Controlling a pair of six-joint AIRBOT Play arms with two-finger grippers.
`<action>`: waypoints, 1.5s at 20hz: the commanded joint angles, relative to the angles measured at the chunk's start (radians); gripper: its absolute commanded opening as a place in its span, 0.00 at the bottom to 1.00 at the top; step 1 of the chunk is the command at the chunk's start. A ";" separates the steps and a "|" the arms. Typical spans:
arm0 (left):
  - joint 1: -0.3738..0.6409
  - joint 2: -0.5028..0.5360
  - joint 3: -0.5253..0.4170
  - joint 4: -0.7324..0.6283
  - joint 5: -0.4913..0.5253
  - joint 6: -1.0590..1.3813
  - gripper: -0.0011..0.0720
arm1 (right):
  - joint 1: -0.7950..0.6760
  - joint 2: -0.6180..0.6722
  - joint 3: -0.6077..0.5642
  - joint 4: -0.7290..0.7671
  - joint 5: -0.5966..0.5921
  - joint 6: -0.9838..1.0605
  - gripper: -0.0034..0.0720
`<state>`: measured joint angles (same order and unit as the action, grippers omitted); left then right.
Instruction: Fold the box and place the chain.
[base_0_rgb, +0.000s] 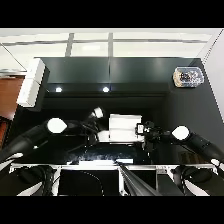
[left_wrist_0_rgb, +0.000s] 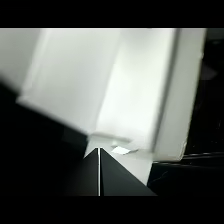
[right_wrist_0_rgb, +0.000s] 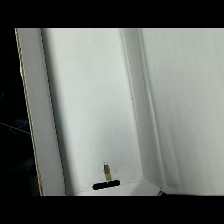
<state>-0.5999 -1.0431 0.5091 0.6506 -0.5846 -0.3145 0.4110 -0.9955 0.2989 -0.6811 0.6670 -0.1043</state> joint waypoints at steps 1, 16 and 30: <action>0.200 0.120 0.000 0.200 -0.089 -0.490 0.05 | 0.000 0.000 0.000 0.000 0.000 0.000 0.67; 0.354 -0.174 -0.083 -0.065 -0.368 -0.971 0.05 | 0.000 0.000 0.000 0.000 0.000 0.000 0.67; 0.219 -0.061 -0.024 -0.146 -0.319 -0.776 0.88 | 0.000 0.000 0.000 0.000 0.001 0.000 0.67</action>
<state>-0.3779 -1.1374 0.4744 0.5278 -0.8803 -1.1610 0.4110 -0.9955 0.2989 -0.6815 0.6674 -0.1047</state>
